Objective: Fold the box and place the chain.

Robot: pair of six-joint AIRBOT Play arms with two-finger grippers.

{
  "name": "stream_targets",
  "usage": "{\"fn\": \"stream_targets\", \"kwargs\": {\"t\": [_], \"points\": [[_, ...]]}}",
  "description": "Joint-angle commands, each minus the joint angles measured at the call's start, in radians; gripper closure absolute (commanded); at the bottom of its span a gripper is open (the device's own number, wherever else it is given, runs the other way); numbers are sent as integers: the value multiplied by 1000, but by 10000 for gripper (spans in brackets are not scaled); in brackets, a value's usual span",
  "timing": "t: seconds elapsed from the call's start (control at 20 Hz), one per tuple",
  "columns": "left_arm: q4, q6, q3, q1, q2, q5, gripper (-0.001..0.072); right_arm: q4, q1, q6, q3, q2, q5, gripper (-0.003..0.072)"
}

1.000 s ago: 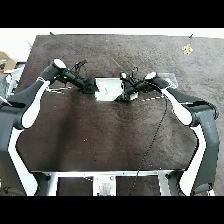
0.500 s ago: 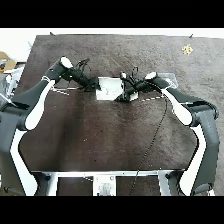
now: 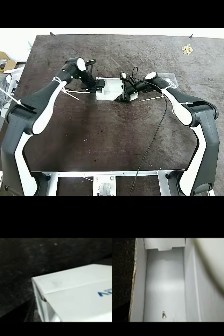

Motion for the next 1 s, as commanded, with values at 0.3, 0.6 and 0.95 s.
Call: {"fn": "stream_targets", "kwargs": {"t": [0.3, 0.6, 0.95], "points": [[324, -226, 128, -111, -75, -117, 356, 0, 0, 1, -1, 0, 0, 249], [412, -275, 128, -140, -88, -120, 358, 0, 0, 1, 0, 0, 0, 249], [439, -322, 128, -140, -88, -147, 368, 0, 0, 1, 0, 0, 0, 249]]}}
